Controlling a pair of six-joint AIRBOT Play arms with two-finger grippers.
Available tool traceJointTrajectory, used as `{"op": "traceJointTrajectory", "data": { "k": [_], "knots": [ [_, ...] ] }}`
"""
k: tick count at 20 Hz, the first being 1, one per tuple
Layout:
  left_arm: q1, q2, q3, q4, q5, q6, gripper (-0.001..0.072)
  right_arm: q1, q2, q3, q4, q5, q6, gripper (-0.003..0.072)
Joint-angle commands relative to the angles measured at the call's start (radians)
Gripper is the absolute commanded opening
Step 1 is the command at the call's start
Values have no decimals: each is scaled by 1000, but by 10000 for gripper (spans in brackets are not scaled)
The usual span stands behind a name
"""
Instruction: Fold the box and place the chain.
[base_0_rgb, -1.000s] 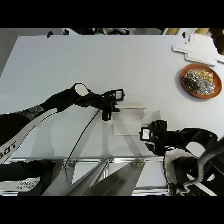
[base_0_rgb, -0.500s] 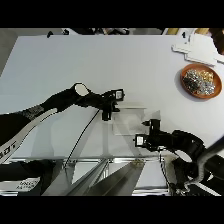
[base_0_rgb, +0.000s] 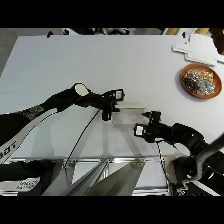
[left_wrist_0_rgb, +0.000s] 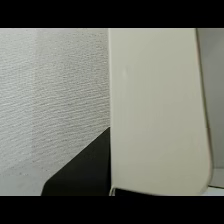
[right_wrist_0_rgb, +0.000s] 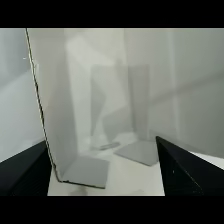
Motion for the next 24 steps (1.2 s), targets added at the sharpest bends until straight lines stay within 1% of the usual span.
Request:
{"op": "traceJointTrajectory", "data": {
  "k": [1,3,5,7,9,11,13,18,22,24],
  "knots": [
    [-1,0,0,0,0,0,10,-39,-1,57,2,50,-6,687],
    [-1,0,0,0,0,0,10,-40,-1,76,11,95,-35,684],
    [-1,0,0,0,0,0,10,-40,-3,76,87,114,-118,682],
    [-1,0,0,0,0,0,10,-44,-5,76,143,124,-146,682],
    [-1,0,0,0,0,0,10,-98,-5,76,198,137,-146,682],
    [-1,0,0,0,0,0,10,-160,-5,76,258,177,-165,682],
    [-1,0,0,0,0,0,10,-179,-5,76,299,175,-166,681],
    [-1,0,0,0,0,0,10,-258,-36,76,404,177,-354,681],
    [-1,0,0,0,0,0,10,-319,-37,76,480,177,-491,681],
    [-1,0,0,0,0,0,10,-360,-37,76,560,184,-571,681]
  ]
}}
